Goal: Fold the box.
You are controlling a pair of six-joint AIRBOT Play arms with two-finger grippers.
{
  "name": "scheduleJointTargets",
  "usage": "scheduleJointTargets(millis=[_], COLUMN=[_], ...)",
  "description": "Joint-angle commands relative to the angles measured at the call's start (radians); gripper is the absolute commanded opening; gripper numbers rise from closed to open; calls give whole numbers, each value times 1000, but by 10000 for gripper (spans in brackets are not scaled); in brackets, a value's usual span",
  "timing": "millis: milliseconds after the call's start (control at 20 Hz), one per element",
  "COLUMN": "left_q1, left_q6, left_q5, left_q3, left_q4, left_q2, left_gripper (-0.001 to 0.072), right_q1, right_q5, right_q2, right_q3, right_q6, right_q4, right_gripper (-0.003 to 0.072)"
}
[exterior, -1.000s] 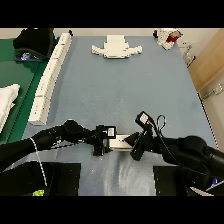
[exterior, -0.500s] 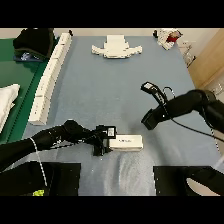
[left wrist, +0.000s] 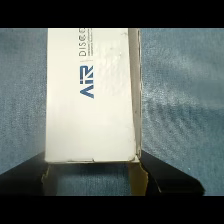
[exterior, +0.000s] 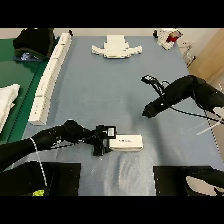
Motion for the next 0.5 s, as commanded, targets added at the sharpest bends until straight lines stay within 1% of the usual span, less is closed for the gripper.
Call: scheduleJointTargets(millis=[0,200,350,450], left_q1=[1,1,2,2], left_q6=[0,0,3,2], left_q5=[0,1,82,87], left_q3=[1,1,1,1], left_q4=[0,0,-3,-3], left_q2=[1,1,1,1], left_gripper=[468,468,467,468], right_q1=[-4,-4,-5,-4], right_q5=[5,5,5,5], right_q2=[-11,-11,-11,-11], right_q3=[7,7,7,7], right_q6=[1,1,1,1], right_q4=[0,0,-1,0], right_gripper=[7,7,7,7])
